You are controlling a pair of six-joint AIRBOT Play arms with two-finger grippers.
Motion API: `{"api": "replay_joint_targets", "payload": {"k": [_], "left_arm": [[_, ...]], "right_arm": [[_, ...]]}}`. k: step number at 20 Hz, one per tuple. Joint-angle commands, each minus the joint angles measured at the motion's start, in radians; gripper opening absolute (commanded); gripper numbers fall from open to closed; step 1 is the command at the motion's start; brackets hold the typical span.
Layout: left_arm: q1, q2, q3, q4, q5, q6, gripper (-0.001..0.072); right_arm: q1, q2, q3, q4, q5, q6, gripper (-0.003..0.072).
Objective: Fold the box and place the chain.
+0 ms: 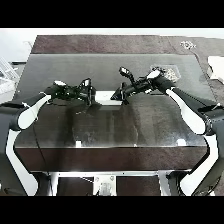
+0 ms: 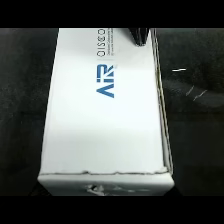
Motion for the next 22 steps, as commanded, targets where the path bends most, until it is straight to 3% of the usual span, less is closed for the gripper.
{"api": "replay_joint_targets", "payload": {"k": [1,4,8,12,18,22], "left_arm": [[0.000,0.001,0.000,0.000,0.000,0.000,0.0491],[0.000,0.001,0.000,0.000,0.000,0.000,0.0491],[0.000,0.000,0.000,0.000,0.001,0.000,0.0491],[0.000,0.000,0.000,0.000,0.000,0.000,0.0491],[0.000,0.001,0.000,-0.017,0.000,0.000,0.0491],[0.000,0.001,0.000,-0.029,-0.003,0.000,0.0491]], "right_arm": [[0.008,0.001,0.000,-0.031,-0.021,0.017,0.0017],[0.003,0.040,0.000,0.013,-0.021,0.016,0.0016],[-0.025,0.198,0.002,0.080,-0.024,0.032,0.0016],[-0.082,0.385,-0.036,0.051,-0.064,0.212,0.0015],[-0.215,0.659,-0.364,-0.008,-0.261,0.362,0.0015],[-0.262,0.714,-0.551,-0.008,-0.322,0.374,0.0016]]}}
